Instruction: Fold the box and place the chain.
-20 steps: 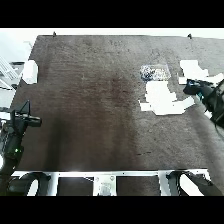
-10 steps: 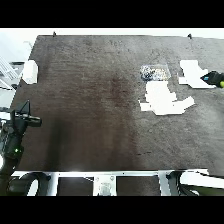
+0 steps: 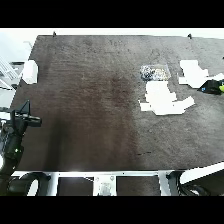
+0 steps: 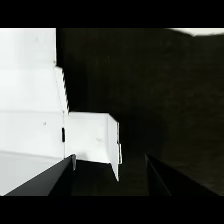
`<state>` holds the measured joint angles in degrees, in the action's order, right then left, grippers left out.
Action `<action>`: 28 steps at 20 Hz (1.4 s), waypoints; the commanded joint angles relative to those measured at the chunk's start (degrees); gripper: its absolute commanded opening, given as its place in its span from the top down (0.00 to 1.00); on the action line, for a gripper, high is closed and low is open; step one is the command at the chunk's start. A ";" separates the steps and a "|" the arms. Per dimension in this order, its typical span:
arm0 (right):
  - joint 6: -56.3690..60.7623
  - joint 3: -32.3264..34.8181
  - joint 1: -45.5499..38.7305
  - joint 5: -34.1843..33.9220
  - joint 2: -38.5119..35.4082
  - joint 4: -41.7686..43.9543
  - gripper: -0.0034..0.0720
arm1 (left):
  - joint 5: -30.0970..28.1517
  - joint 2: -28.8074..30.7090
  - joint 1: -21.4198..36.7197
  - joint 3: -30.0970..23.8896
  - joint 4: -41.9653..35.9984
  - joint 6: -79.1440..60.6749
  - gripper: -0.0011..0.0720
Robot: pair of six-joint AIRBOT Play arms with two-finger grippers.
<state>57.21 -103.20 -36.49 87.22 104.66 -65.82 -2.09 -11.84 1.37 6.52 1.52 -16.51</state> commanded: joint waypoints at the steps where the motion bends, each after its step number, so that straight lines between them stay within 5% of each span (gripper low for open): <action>1: -1.62 -0.98 0.00 3.30 4.07 -0.70 0.27 | 0.00 0.04 -0.02 0.00 0.02 -0.02 0.95; 18: -2.19 -0.96 0.04 7.67 12.35 8.41 0.30 | 0.00 0.04 -0.02 0.00 0.02 -0.02 0.95; 23: -2.38 -0.63 0.00 13.60 15.13 13.90 0.30 | -0.02 0.04 -0.02 0.00 0.02 -0.02 0.95; 24: -2.45 -0.44 0.00 14.12 15.65 16.96 0.45 | 0.02 0.04 -0.02 0.00 0.02 -0.02 0.95; 25: -2.45 -0.31 0.02 14.32 15.93 19.26 0.76 | 0.00 0.04 -0.02 0.00 0.02 -0.02 0.95; 26: -2.45 0.02 0.04 14.53 15.98 20.87 0.95 | -0.02 0.04 -0.02 0.00 0.02 -0.02 0.95; 28: -2.40 0.83 0.04 16.83 15.93 22.05 0.95 | 0.00 0.04 -0.02 0.00 0.02 -0.02 0.95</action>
<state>54.89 -103.13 -36.51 100.90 120.14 -48.16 -2.09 -11.84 1.37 6.52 1.52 -16.51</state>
